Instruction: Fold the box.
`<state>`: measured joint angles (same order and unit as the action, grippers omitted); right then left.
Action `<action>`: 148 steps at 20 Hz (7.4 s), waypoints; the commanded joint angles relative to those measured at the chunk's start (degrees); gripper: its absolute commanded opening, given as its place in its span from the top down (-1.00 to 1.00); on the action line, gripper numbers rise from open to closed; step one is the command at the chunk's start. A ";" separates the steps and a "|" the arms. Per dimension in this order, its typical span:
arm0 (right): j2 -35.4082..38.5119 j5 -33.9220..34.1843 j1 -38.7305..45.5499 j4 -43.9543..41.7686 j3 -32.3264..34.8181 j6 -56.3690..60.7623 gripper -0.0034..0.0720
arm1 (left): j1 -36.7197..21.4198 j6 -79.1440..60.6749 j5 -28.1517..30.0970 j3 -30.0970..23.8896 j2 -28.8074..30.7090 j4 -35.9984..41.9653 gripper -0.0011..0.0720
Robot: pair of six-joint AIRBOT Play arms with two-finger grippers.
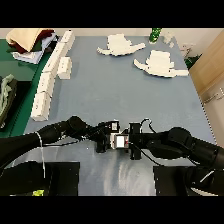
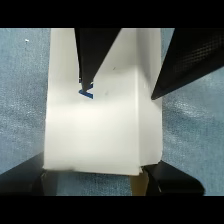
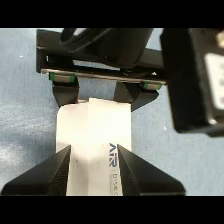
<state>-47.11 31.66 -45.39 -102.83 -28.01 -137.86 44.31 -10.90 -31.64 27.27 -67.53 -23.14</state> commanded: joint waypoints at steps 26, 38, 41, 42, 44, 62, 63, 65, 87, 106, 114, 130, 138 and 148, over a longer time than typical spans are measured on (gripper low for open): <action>0.57 3.43 -0.07 -0.07 -1.31 3.89 -0.32 | -0.02 -0.04 0.02 0.04 0.02 -0.02 -0.32; -0.66 1.70 -0.07 7.37 -3.89 3.87 -0.25 | -0.02 -0.02 0.02 0.04 0.02 -0.02 -0.32; -0.66 1.84 -0.07 7.48 -4.66 3.87 -0.24 | -0.02 -0.02 0.02 0.04 0.02 -0.02 -0.32; -0.66 1.84 -0.07 7.50 -4.66 3.89 -0.25 | -0.02 -0.02 0.02 0.04 0.02 -0.02 -0.32; -0.66 1.81 -0.07 8.20 -4.66 3.87 -0.24 | -0.02 -0.02 0.02 0.04 0.02 -0.02 -0.32; -3.39 4.94 -0.09 3.30 -4.52 2.80 0.00 | -0.02 -0.02 0.02 0.04 0.02 -0.02 -0.32; -3.23 5.64 -0.09 2.16 -4.52 2.78 0.00 | -0.02 -0.04 0.02 0.04 0.02 -0.02 -0.32; -2.62 7.06 -0.09 0.70 -4.52 2.80 0.00 | -0.02 -0.04 0.02 0.04 0.02 -0.02 -0.32; 14.67 -26.88 -0.07 -4.15 17.53 34.58 0.90 | -0.02 -0.04 0.02 0.04 0.02 -0.02 -0.32; 7.78 -20.83 -0.09 -4.20 18.34 36.57 0.90 | -0.02 -0.02 0.02 0.04 0.02 -0.02 -0.32; 7.80 -20.55 -0.09 -4.22 18.32 36.57 0.90 | -0.02 -0.02 0.02 0.04 0.02 -0.02 -0.32; 11.82 -19.54 -0.09 -5.49 17.25 36.92 0.90 | -0.02 -0.04 0.02 0.04 0.02 -0.02 -0.32; 8.98 -17.42 -0.09 -5.51 17.31 36.92 0.90 | -0.02 -0.02 0.02 0.04 0.02 -0.02 -0.32; 11.96 -17.44 -0.07 -5.60 17.25 36.92 0.90 | -0.02 -0.04 0.02 0.04 0.02 -0.02 -0.32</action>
<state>-37.30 14.17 -45.41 -108.51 -10.61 -100.95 44.31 -10.90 -31.64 27.27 -67.53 -23.09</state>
